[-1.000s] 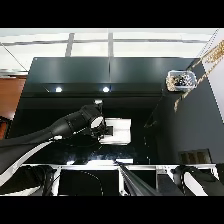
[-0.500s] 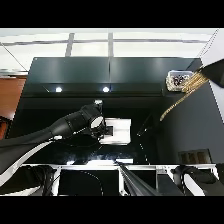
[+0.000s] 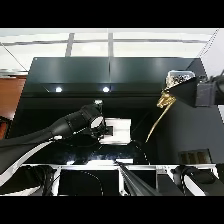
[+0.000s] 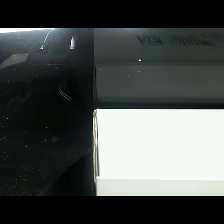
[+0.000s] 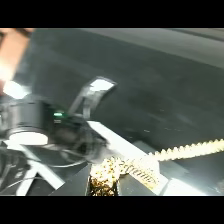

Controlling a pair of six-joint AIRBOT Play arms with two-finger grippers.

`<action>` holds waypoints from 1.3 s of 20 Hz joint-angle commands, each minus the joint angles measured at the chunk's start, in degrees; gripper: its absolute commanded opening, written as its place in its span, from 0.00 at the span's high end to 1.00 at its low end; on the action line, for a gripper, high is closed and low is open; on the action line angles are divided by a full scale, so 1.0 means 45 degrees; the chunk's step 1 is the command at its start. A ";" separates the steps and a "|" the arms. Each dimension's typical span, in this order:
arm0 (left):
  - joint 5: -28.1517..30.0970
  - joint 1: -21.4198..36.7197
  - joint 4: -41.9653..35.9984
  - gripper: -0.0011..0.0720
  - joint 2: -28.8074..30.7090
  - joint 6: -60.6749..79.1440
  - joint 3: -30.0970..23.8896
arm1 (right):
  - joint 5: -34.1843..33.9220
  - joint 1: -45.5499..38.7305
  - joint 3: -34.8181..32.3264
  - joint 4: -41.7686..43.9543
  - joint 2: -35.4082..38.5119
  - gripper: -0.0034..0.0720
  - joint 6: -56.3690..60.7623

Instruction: Fold the box and place the chain.

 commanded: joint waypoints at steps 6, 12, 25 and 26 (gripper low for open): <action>0.0000 0.0005 0.0000 0.94 -0.0005 0.0000 0.0000 | -0.2730 0.3045 -0.0874 0.0534 -0.0005 0.94 0.0291; 0.0000 0.0005 -0.0005 0.94 -0.0005 0.0005 0.0000 | -0.4187 0.3507 -0.0874 0.0529 -0.0005 0.94 0.0612; 0.0000 0.0005 -0.0005 0.94 -0.0005 0.0000 0.0000 | -0.4289 0.3507 -0.0894 0.1005 -0.0005 0.94 0.0850; 0.0000 0.0005 -0.0005 0.94 -0.0005 0.0005 0.0000 | -0.4260 0.3521 -0.1010 0.1025 -0.0005 0.94 0.0860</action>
